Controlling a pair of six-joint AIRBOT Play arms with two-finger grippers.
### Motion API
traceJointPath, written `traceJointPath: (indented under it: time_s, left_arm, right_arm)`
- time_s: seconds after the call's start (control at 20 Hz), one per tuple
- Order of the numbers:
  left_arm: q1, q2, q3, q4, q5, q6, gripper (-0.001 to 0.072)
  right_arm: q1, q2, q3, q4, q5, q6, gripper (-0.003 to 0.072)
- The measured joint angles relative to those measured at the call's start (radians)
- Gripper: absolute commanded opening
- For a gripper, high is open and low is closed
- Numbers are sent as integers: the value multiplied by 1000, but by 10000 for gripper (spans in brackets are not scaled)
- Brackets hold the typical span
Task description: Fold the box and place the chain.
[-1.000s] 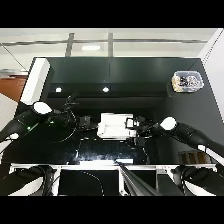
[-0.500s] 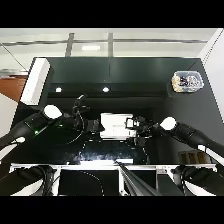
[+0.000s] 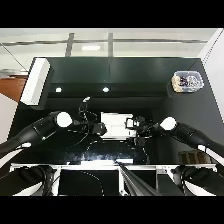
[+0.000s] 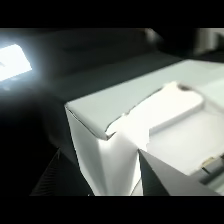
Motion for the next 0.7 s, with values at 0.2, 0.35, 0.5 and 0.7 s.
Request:
traceJointPath:
  time_s: [0.2, 0.35, 0.5, 0.7]
  left_arm:
    - [-81, -31, 86, 276, -70, -291, 473]
    - [-121, -95, 165, 383, -156, -422, 464]
    - [-158, -155, 228, 430, -198, -502, 399]
    - [-190, -226, 295, 457, -243, -551, 399]
  right_arm:
    - [0, 0, 0, 0, 0, 0, 437]
    - [0, 0, 0, 0, -1, 0, 437]
    - [0, 0, 0, 0, -1, 0, 437]
    - [0, 0, 0, 0, -2, 0, 437]
